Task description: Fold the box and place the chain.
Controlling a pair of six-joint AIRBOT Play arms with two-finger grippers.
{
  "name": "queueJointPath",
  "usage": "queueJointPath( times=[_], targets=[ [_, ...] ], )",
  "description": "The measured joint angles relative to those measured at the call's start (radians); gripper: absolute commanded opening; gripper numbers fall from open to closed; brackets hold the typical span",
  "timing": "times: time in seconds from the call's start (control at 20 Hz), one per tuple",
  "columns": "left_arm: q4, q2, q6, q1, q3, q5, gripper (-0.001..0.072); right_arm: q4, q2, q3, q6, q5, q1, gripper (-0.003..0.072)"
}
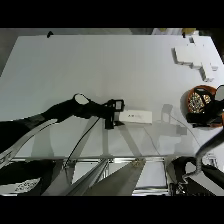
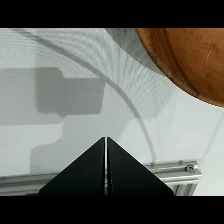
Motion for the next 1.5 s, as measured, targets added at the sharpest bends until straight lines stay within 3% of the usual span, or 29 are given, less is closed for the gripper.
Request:
queueJointPath(
  times=[0.2, 0.4, 0.45, 0.55, 0.6, 0.7, 0.85, 0.9, 0.95, 1.3, 1.5],
  targets=[
    [0.081, 0.200, -0.211, 0.157, 0.000, 0.000, 0.0390, -0.001, 0.000, 0.000, 0.000, 0.002, 0.000, 0.0014],
    [0.315, 0.369, -0.558, 0.389, 0.000, -0.007, 0.0391, -0.001, 0.000, 0.000, 0.001, 0.002, 0.000, 0.0014],
    [0.406, 0.392, -0.675, 0.454, 0.000, -0.016, 0.0394, -0.001, 0.000, 0.000, 0.001, 0.002, 0.000, 0.0014],
    [0.612, 0.415, -0.912, 0.576, -0.006, -0.049, 0.0515, -0.001, 0.000, 0.000, 0.001, 0.002, 0.000, 0.0014],
    [0.710, 0.419, -1.018, 0.632, -0.014, -0.066, 0.0532, -0.001, 0.000, 0.000, 0.001, 0.002, 0.000, 0.0014],
    [0.865, 0.421, -1.186, 0.738, -0.041, -0.094, 0.0531, -0.001, 0.000, 0.000, 0.001, 0.002, 0.000, 0.0014],
    [0.974, 0.414, -1.319, 0.853, -0.093, -0.116, 0.0533, -0.001, 0.000, 0.000, 0.002, 0.002, 0.000, 0.0014],
    [0.993, 0.409, -1.342, 0.874, -0.110, -0.121, 0.0572, -0.001, 0.000, 0.000, 0.002, 0.002, 0.000, 0.0014],
    [1.008, 0.404, -1.361, 0.890, -0.126, -0.135, 0.0712, -0.001, 0.000, 0.000, 0.002, 0.002, 0.000, 0.0014],
    [1.054, 0.399, -1.424, 0.927, -0.163, -0.235, 0.0706, -0.001, 0.000, 0.000, 0.001, 0.002, 0.000, 0.0014],
    [1.060, 0.484, -1.437, 0.928, -0.166, -0.268, 0.0696, -0.001, 0.000, 0.000, 0.002, 0.002, 0.000, 0.0014]
  ],
)
